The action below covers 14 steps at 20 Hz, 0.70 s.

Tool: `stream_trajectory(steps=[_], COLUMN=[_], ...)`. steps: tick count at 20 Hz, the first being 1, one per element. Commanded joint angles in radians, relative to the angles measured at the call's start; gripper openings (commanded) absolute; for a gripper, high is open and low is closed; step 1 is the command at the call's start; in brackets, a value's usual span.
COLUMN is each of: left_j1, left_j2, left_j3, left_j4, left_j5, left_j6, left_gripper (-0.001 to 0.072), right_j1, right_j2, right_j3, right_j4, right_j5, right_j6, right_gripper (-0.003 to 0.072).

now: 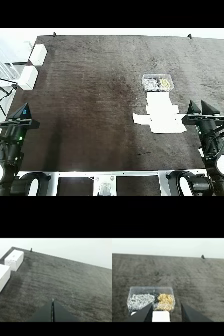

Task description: Fold the box and place the chain.

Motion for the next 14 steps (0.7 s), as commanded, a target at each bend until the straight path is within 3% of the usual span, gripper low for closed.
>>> stream_trajectory(steps=[1, 3, 6, 9, 10, 12, 14], left_j1=[0.0, 0.0, 0.0, 0.0, 0.0, 0.0, 0.0], left_j2=[0.001, 0.001, 0.001, 0.001, 0.001, 0.001, 0.001], left_j3=[0.0, 0.0, 0.0, 0.0, 0.0, 0.0, 0.0], left_j4=[0.0, 0.0, 0.0, 0.0, 0.0, 0.0, 0.0], left_j5=[0.0, 0.0, 0.0, 0.0, 0.0, 0.0, 0.0], left_j6=[0.0, 0.0, 0.0, 0.0, 0.0, 0.0, 0.0], left_gripper=[0.002, 0.002, 0.0021, 0.0021, 0.002, 0.002, 0.0021], right_j1=[-0.024, -0.091, -0.276, -0.531, -0.598, -0.713, -0.785], right_j2=[-0.065, -0.193, -0.47, -0.755, -0.828, -0.935, -1.007], right_j3=[0.069, 0.147, 0.311, 0.54, 0.615, 0.757, 0.883], right_j4=[0.011, 0.087, 0.051, -0.33, -0.443, -0.537, -0.588], right_j5=[-0.032, 0.006, 0.3, 0.739, 0.857, 1.069, 1.19], right_j6=[0.026, 0.026, 0.109, 0.503, 0.59, 0.62, 0.633], right_gripper=[0.0424, 0.0425, 0.0425, 0.0429, 0.0476, 0.0491, 0.0512])
